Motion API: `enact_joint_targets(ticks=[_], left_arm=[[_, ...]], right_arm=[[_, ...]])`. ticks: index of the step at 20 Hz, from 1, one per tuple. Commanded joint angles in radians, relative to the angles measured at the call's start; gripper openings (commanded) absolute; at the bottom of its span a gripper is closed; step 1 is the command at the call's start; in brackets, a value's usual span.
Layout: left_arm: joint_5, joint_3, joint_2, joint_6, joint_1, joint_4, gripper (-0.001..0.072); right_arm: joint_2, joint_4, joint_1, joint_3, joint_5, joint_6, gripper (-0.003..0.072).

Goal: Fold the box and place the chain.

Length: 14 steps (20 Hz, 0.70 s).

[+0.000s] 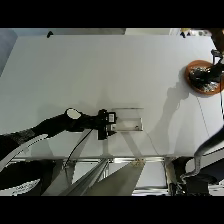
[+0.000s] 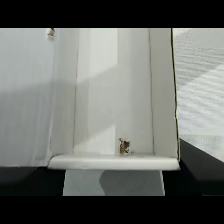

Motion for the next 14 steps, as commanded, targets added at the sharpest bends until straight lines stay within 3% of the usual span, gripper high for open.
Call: enact_joint_targets(ticks=[1,5,9,14], left_arm=[[0.000,0.000,0.000,0.000,-0.001,0.000,0.0373],[0.000,0.000,0.000,0.000,-0.001,0.000,0.0373],[0.000,0.000,0.000,0.000,-0.001,0.000,0.0373],[0.000,0.000,0.000,0.000,-0.001,0.000,0.0373]], right_arm=[[0.045,-0.018,0.000,0.002,0.022,-0.001,0.0018],[0.166,-0.019,0.000,0.001,0.062,-0.001,0.0018],[0.287,0.005,0.001,0.001,0.212,-0.045,0.0018],[0.451,0.211,0.001,-0.001,0.360,-0.084,0.0018]])
